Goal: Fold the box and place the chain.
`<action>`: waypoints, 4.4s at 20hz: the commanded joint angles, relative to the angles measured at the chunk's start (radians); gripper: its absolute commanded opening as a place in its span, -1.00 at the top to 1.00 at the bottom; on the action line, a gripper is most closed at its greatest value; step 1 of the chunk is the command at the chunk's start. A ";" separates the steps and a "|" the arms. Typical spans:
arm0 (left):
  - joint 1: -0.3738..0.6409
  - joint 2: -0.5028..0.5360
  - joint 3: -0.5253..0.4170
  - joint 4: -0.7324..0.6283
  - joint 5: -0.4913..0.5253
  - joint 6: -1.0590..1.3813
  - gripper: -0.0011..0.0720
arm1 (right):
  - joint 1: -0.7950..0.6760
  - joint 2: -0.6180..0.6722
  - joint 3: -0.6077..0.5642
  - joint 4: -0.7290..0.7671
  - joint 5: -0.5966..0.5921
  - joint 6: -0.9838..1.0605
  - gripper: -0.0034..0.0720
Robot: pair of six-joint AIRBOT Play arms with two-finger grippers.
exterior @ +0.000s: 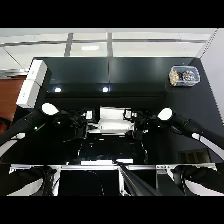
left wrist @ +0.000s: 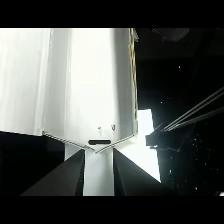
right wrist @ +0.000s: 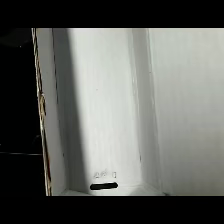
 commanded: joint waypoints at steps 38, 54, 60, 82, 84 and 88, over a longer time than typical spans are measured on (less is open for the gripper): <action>0.513 -0.090 -0.040 0.044 -0.327 -1.388 0.91 | 0.000 0.000 0.000 0.000 0.000 0.000 0.27; 0.275 -0.184 0.054 -0.062 -0.344 -1.250 -0.45 | 0.000 0.000 0.000 0.000 0.000 0.000 0.27; 0.187 -0.184 0.104 -0.061 -0.374 -1.250 -0.46 | 0.000 0.000 0.000 0.000 0.000 0.000 0.27; -0.116 -0.184 0.300 0.293 -0.153 -1.752 -0.12 | 0.000 0.000 0.000 0.000 0.000 0.000 0.27; -0.116 -0.184 0.300 0.293 -0.154 -1.752 -0.12 | 0.000 0.000 0.000 0.000 0.000 0.000 0.27; -0.121 -0.184 0.300 0.342 -0.151 -1.793 -0.12 | 0.000 0.000 0.000 0.000 0.000 0.000 0.27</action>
